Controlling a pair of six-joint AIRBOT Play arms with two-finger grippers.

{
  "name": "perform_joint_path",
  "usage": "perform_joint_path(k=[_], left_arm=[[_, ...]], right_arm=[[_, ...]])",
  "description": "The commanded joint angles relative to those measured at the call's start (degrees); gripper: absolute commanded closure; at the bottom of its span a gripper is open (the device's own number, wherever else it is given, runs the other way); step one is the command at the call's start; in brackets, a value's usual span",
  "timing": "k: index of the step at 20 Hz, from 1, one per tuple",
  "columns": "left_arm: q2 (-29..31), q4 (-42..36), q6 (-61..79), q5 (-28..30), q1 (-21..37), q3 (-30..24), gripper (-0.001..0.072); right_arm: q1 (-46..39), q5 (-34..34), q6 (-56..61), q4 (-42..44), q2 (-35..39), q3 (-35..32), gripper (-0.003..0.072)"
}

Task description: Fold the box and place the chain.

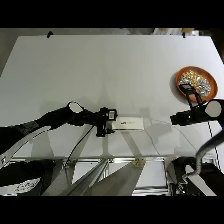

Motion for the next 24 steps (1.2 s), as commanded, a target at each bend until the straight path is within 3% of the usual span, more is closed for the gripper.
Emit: perform_joint_path(k=[1, 13, 18, 24], left_arm=[[0.0, 0.0, 0.0, 0.0, 0.0, 0.0, 0.0318], [2.0, -0.7, -1.6, -0.3, 0.7, 0.0, 0.0319], [16.8, 1.8, -18.5, -1.5, 7.9, 0.0, 0.0320], [36.1, 22.5, -42.8, -1.7, 27.3, 0.0, 0.0320]], right_arm=[[-0.7, 5.6, 2.7, 1.7, 0.0, -0.2, 0.0669], [-0.7, 5.3, 2.7, 1.6, 0.0, -0.2, 0.0669], [-0.7, 5.3, 2.7, 1.6, 0.0, -0.2, 0.0669], [-0.7, 5.3, 2.7, 1.6, 0.0, -0.2, 0.0669]])
